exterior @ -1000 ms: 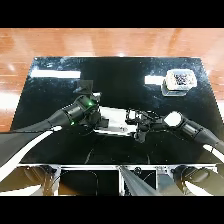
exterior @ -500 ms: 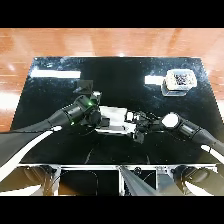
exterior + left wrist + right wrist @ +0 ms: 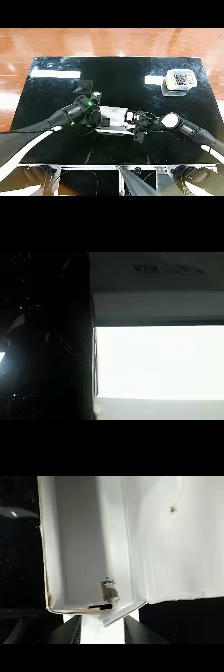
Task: Fold the box and place the chain.
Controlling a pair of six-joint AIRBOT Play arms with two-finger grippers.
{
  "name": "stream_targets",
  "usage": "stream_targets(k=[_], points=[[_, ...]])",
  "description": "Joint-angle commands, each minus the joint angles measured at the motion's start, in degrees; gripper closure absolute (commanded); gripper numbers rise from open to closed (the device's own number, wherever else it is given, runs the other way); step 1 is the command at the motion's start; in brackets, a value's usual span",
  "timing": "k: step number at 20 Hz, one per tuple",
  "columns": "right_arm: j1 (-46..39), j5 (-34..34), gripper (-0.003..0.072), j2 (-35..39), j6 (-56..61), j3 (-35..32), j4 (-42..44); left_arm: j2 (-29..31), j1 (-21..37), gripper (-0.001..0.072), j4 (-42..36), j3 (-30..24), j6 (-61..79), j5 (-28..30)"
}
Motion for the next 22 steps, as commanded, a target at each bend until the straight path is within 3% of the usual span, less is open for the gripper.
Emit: stream_targets(k=[1, 4, 5, 14, 15, 17, 22], points=[[0.07, -0.59, 0.038, -0.04, -0.11, 0.0, 1.16, -0.04, 0.02, 0.0689, -0.07, -0.02, -0.02, 0.04], [0.26, -0.74, 0.0407, -0.07, -2.69, 0.0, 4.59, -0.04, 0.02, 0.0689, -0.24, -0.02, -0.02, 0.15], [0.76, -1.22, 0.0555, -0.07, -3.74, 0.0, 5.46, -0.04, 0.04, 0.0689, -0.24, 0.0, -0.02, 0.39], [5.66, -7.91, 0.0553, -2.16, -4.52, 0.0, 10.58, -0.04, 0.04, 0.0689, -0.24, 0.0, -0.02, 1.49], [5.66, -7.91, 0.0538, -2.19, -4.48, 0.0, 10.56, -0.04, 0.04, 0.0689, -0.24, 0.0, -0.04, 1.49], [5.66, -7.98, 0.0412, -2.21, -4.44, 0.0, 10.51, -0.04, 0.02, 0.069, -0.24, 0.0, -0.02, 1.53], [5.66, -7.93, 0.0409, -2.23, -3.85, 0.0, 10.56, -0.04, 0.02, 0.069, -0.24, 0.0, -0.02, 1.66]])
